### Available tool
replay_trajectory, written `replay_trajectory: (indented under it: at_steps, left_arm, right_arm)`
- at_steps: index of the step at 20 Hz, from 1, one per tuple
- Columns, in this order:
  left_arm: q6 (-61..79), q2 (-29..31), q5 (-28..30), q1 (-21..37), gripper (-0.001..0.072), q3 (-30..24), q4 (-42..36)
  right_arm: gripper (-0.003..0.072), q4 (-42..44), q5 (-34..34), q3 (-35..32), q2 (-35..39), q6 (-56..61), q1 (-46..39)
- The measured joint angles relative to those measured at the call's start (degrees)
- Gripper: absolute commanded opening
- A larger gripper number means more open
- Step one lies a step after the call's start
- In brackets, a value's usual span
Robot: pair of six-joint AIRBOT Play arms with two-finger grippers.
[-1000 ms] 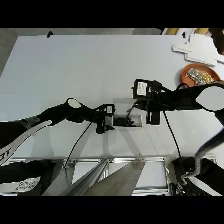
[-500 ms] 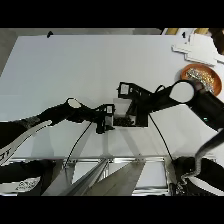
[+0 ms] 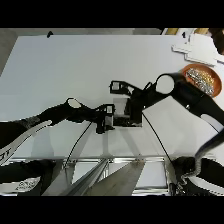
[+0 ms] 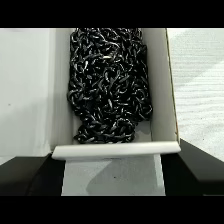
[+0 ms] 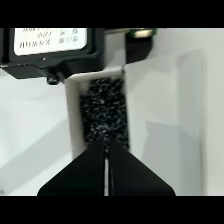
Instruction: Fold the box and place the chain.
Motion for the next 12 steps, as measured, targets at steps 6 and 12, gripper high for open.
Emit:
replay_trajectory:
  at_steps: [6,12]
  left_arm:
    - [0.0,0.0,0.0,0.0,0.0151,0.0,0.0]
    - [0.0,0.0,0.0,0.0,0.0151,0.0,0.0]
  right_arm:
    - [0.0020,-0.1,-5.1,7.8,-5.1,-0.6,-7.0]
    - [0.0205,0.4,-5.0,8.3,-10.5,0.6,-7.1]
